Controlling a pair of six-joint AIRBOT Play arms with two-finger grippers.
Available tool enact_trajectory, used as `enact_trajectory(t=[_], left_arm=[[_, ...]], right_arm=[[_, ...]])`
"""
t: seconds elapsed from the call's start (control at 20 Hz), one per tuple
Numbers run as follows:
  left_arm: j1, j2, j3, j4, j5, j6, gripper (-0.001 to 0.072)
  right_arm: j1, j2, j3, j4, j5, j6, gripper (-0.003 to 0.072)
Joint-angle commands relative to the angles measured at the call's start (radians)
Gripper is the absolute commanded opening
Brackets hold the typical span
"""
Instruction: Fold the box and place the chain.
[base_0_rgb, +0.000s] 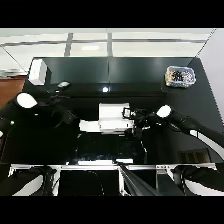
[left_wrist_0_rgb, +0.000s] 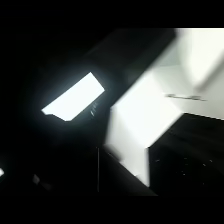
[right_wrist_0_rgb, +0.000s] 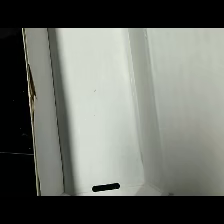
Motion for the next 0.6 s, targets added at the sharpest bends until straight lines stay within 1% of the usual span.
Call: enact_trajectory(t=[0.0,0.05,0.1,0.15,0.2,0.25,0.4,0.45,0.55], left_arm=[[0.244,-0.066,-0.048,-0.068,-0.184,-0.336,0.0027],[0.295,-0.114,-0.071,-0.174,-0.228,-0.266,0.0027],[0.327,-0.164,-0.094,-0.271,-0.243,-0.209,0.0026],[0.332,-0.207,-0.106,-0.327,-0.239,-0.171,0.0025],[0.313,-0.247,-0.106,-0.352,-0.22,-0.146,0.0026],[0.278,-0.272,-0.106,-0.369,-0.188,-0.133,0.0026],[0.115,-0.315,-0.096,-0.377,-0.08,-0.132,0.0026],[0.065,-0.33,-0.082,-0.372,-0.066,-0.133,0.0026],[-0.013,-0.369,-0.034,-0.372,-0.077,-0.133,0.0025]], right_arm=[[0.0,0.0,0.001,0.0,0.0,0.0,0.0096],[0.0,0.0,0.001,0.0,0.001,0.0,0.0096],[0.0,0.0,0.001,0.0,0.0,0.0,0.0097],[0.0,0.0,0.001,0.0,0.0,0.0,0.0097],[0.0,0.0,0.001,0.0,0.001,0.0,0.0096],[0.0,0.0,0.001,0.0,0.0,0.0,0.0097],[0.0,0.0,0.001,0.0,0.0,0.0,0.0096],[0.0,0.0,0.001,0.0,0.0,0.0,0.0097],[0.0,0.0,0.001,0.0,0.0,0.0,0.0097]])
